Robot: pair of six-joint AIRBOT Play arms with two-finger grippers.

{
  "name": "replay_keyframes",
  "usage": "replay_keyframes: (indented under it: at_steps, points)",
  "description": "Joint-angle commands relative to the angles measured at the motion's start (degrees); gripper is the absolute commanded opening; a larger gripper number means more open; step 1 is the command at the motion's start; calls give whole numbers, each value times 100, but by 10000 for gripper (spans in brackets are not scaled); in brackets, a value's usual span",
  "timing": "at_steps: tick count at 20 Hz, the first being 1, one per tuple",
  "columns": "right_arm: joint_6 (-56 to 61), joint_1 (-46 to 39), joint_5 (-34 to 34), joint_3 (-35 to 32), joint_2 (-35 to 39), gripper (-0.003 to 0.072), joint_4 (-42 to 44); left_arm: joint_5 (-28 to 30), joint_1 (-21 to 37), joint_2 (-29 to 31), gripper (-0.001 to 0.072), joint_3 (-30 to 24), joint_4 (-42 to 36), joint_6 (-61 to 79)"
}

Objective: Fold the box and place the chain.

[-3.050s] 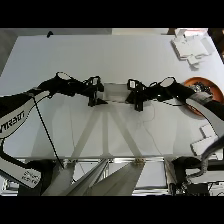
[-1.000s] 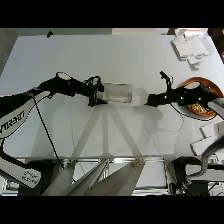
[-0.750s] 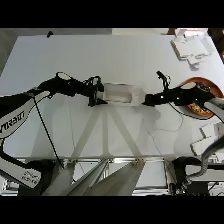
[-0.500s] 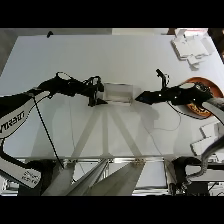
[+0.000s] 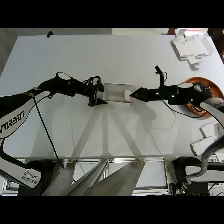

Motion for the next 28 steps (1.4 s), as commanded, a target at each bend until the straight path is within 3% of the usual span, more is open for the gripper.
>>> replay_keyframes:
  at_steps: [1,9,15,16,18,23,28]
  points:
    - [-66,131,-269,2,-2,440,15,0,0,0,378,4,2,2]
    - [2,511,-1193,4,22,440,-704,0,0,0,377,4,0,2]
    - [0,522,-1215,7,313,446,-741,0,0,0,377,4,0,2]
    - [4,546,-1213,7,363,521,-752,0,0,0,377,4,0,2]
    - [17,686,-1222,42,426,580,-929,0,0,0,378,4,0,2]
    - [2175,1283,-2111,310,426,579,-2761,0,0,0,378,4,0,2]
    - [4562,1816,-2282,590,426,577,-5021,0,0,0,377,4,0,2]
